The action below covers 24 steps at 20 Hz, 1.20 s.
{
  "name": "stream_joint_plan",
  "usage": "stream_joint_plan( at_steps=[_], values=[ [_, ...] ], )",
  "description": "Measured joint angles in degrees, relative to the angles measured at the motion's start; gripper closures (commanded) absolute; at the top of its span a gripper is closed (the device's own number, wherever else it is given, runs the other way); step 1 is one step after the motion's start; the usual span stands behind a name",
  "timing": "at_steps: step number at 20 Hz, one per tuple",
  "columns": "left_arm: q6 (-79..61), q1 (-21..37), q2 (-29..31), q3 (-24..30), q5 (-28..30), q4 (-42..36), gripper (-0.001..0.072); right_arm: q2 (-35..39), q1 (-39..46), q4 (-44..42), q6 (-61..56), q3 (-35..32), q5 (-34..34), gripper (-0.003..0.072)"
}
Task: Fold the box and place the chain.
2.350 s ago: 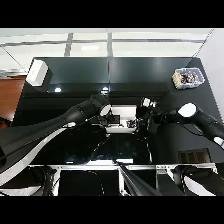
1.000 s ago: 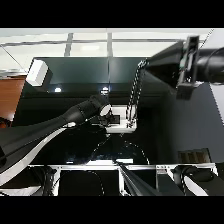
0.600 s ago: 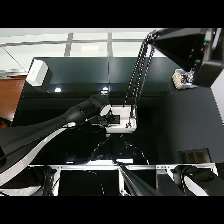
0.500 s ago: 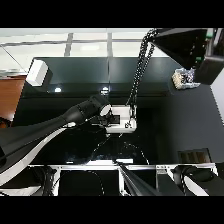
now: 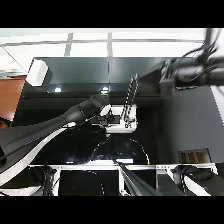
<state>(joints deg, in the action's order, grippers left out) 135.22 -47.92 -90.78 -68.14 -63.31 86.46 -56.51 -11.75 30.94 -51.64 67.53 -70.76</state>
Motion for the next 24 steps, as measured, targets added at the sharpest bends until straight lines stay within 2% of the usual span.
stream_joint_plan(
  at_steps=[5,8,9,10,11,16,17,18,21,24],
  values=[
    [0.02,0.0,0.0,0.0,0.0,0.0,0.0679,-0.81,-0.26,0.52,-0.92,-17.14,8.66,0.0674],
    [0.02,0.0,0.0,0.0,0.0,0.0,0.0679,-2.64,-1.25,0.52,-0.92,-23.08,12.31,0.0671],
    [0.0,0.0,0.0,0.0,0.0,0.0,0.0679,-3.37,-1.64,0.57,-0.92,-24.15,13.07,0.062],
    [0.0,0.0,0.0,0.0,0.0,0.0,0.0679,-4.0,-1.9,0.61,-0.94,-24.96,13.92,0.0374],
    [0.02,0.0,0.0,0.0,0.0,0.0,0.0679,-4.48,-2.05,0.61,-0.96,-25.53,14.82,0.0288],
    [0.02,0.0,0.0,0.0,-0.09,0.02,0.0679,-5.11,1.95,3.48,1.44,-26.05,13.42,0.0288],
    [0.02,0.0,0.0,0.0,-0.11,0.02,0.0679,-5.11,3.34,5.25,2.43,-26.05,12.33,0.0187],
    [0.0,0.0,0.0,0.0,-0.11,0.02,0.0679,-5.14,4.52,7.91,3.52,-26.23,11.56,-0.0034],
    [0.0,0.0,0.0,0.0,-0.15,0.0,0.0679,-5.22,5.75,15.78,7.52,-27.5,11.96,-0.0034],
    [0.02,0.0,0.0,0.0,-0.15,0.0,0.0679,-5.51,3.96,19.58,19.61,-29.9,14.43,-0.0034]
  ],
)
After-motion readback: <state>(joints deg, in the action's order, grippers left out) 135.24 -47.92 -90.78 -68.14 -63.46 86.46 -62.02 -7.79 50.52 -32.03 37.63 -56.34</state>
